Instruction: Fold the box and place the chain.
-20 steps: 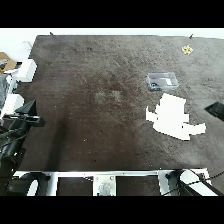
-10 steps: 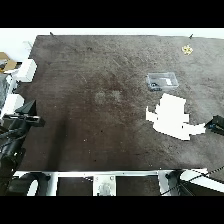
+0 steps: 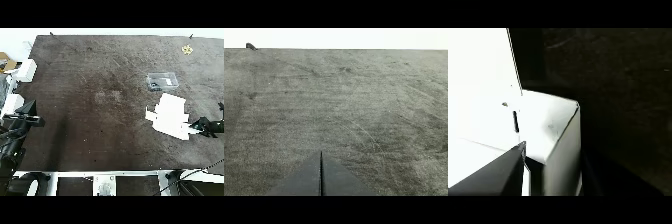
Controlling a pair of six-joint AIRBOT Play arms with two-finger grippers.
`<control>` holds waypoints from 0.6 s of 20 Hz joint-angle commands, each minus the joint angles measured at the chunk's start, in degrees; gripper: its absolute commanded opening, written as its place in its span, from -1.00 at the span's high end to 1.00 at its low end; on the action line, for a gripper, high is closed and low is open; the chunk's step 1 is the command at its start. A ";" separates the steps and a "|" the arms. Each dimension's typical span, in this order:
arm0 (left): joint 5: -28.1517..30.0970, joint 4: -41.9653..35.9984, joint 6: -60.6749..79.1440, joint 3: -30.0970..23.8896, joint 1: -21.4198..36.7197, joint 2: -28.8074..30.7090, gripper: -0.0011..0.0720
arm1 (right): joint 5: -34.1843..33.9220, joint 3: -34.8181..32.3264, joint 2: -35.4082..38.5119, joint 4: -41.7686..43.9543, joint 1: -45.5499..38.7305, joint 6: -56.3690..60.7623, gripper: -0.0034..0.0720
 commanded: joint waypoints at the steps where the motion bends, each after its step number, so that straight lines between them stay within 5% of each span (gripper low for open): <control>1: -0.02 0.00 0.00 -0.02 0.02 0.02 0.94 | -0.87 -1.75 -1.88 3.06 0.04 -1.40 -0.10; 2: 0.02 0.00 0.00 -0.02 0.00 0.02 0.94 | -1.22 -1.75 -1.88 3.26 0.04 -1.42 -0.09; 4: -0.02 0.00 0.00 -0.02 0.00 0.02 0.94 | -1.27 -1.73 -1.88 3.96 0.04 -1.84 0.38; 5: 0.00 0.00 0.00 -0.02 0.00 0.02 0.94 | -0.55 -1.73 -1.86 4.44 0.04 -2.73 0.41; 6: 0.00 0.00 0.00 -0.02 0.00 0.02 0.94 | 1.20 -1.73 -1.77 5.22 0.02 -4.94 0.83; 12: -0.02 0.00 0.00 -0.02 0.00 0.02 0.94 | 13.16 -3.19 5.42 8.87 -0.02 -11.72 0.91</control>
